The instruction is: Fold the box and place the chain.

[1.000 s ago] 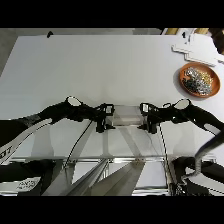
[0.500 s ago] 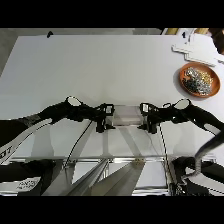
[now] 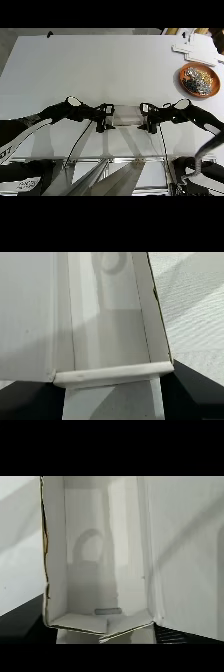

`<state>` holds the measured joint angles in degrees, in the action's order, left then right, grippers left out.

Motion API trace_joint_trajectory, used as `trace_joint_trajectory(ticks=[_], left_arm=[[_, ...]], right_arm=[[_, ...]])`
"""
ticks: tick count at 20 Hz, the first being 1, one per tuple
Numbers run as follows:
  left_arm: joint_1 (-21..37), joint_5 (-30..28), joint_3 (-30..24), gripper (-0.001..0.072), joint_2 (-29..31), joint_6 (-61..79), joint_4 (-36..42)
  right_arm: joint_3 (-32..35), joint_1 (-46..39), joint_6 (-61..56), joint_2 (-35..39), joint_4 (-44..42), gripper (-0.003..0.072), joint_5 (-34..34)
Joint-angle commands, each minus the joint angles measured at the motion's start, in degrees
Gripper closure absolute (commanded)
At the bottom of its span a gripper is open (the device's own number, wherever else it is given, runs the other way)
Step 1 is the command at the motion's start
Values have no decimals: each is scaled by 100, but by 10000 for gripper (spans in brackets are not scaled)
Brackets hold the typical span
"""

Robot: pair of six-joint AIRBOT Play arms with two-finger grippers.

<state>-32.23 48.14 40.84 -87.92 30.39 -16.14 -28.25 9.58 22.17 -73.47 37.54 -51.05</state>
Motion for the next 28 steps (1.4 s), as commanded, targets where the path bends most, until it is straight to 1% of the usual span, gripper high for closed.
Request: trace_joint_trajectory(ticks=[1,3,4,7,8,9,10,11,12,14,15,16,17,18,20,21,23,26,27,28], left_arm=[[0,4,0,506,-2,-15,2],[0,4,0,506,-2,-15,0],[0,4,0,506,-2,-15,2],[0,4,0,506,-2,-15,2],[0,7,0,506,-2,-15,2],[0,7,0,505,-2,-15,2],[0,7,0,506,-2,-17,0],[0,7,0,506,-2,-17,2],[0,7,0,506,-2,-15,2],[0,7,0,506,-2,-15,0],[0,7,0,506,-2,-17,2],[0,7,0,506,-2,-15,2],[0,7,0,506,-2,-15,0],[0,7,0,506,-2,-17,2],[0,7,0,506,-2,-15,2],[0,4,0,506,-2,-15,2],[0,7,0,506,-2,-15,2],[0,7,0,506,-2,-17,2],[0,7,0,506,-2,-15,2],[0,4,0,506,-2,-15,2]], right_arm=[[-2,-2,20,48,-17,-3,31],[-2,-2,-297,245,170,-3,-17],[-2,-9,-494,387,402,-3,-79],[-2,-103,-1316,946,1576,6,-275],[-2,-188,-1506,1141,1849,28,-378],[-2,-289,-1690,1370,2046,75,-435],[-2,-380,-1823,1602,2199,143,-516],[-2,-459,-2004,1886,2291,193,-584],[-2,-503,-2142,2157,2260,194,-599],[-2,-505,-2522,2695,1971,194,-632],[-2,-503,-2529,2905,1589,201,-688],[-2,-468,-2531,3036,1062,342,-717],[-2,-398,-2511,3086,426,550,-780],[0,-317,-2439,3067,-59,671,-837],[0,-74,-2247,2986,-660,668,-737],[0,68,-2170,2924,-866,668,-566],[0,376,-2173,2743,-1080,668,140],[-2,675,-2173,2216,-1504,670,1565],[-2,684,-2175,2020,-1622,670,1895],[-2,675,-2179,1797,-1622,670,2074]])
